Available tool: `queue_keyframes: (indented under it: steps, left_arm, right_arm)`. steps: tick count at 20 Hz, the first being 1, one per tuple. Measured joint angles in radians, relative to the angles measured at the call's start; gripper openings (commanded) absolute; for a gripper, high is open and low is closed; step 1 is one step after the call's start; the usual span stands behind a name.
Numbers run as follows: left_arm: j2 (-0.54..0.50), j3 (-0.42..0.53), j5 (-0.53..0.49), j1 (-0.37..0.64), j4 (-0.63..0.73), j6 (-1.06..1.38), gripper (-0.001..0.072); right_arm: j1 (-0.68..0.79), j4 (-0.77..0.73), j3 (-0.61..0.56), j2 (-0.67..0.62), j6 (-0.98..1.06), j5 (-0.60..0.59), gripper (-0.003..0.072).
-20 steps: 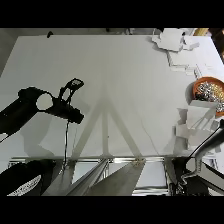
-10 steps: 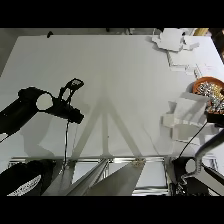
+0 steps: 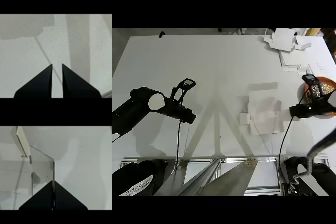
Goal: Fold the box and place the chain.
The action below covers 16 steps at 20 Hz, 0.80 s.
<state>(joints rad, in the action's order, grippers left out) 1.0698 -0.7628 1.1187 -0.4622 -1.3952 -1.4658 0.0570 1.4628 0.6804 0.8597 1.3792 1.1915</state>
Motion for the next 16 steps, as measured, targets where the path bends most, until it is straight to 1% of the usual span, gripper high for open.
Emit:
queue_keyframes:
  steps: [3, 6, 9, 12, 13, 15, 16]
  left_arm:
    - [0.000, 0.000, 0.000, 0.000, 0.000, 0.000, 0.0131]
    - [0.000, 0.000, 0.000, 0.000, 0.000, 0.000, 0.0131]
    - [0.000, 0.000, -0.017, 0.000, 0.000, 0.000, 0.0131]
    - [0.000, 0.000, -0.074, 0.000, 0.019, 0.000, 0.0134]
    - [0.001, 0.000, -0.097, 0.000, 0.034, 0.000, 0.0157]
    - [0.009, 0.000, -0.150, 0.000, 0.086, 0.021, 0.0293]
    - [0.020, 0.000, -0.175, 0.000, 0.127, 0.055, 0.0293]
  right_arm:
    - [-0.118, -0.078, -0.072, -0.079, 0.003, -0.043, 0.0021]
    - [-0.217, -0.113, -0.150, -0.139, 0.029, -0.093, 0.0021]
    - [-0.274, -0.127, -0.197, -0.168, 0.047, -0.130, 0.0021]
    - [-0.297, -0.134, -0.216, -0.180, 0.057, -0.148, 0.0021]
    - [-0.301, -0.135, -0.219, -0.182, 0.060, -0.151, 0.0021]
    - [-0.306, -0.138, -0.224, -0.184, 0.061, -0.156, 0.0021]
    - [-0.307, -0.140, -0.225, -0.185, 0.061, -0.157, 0.0021]
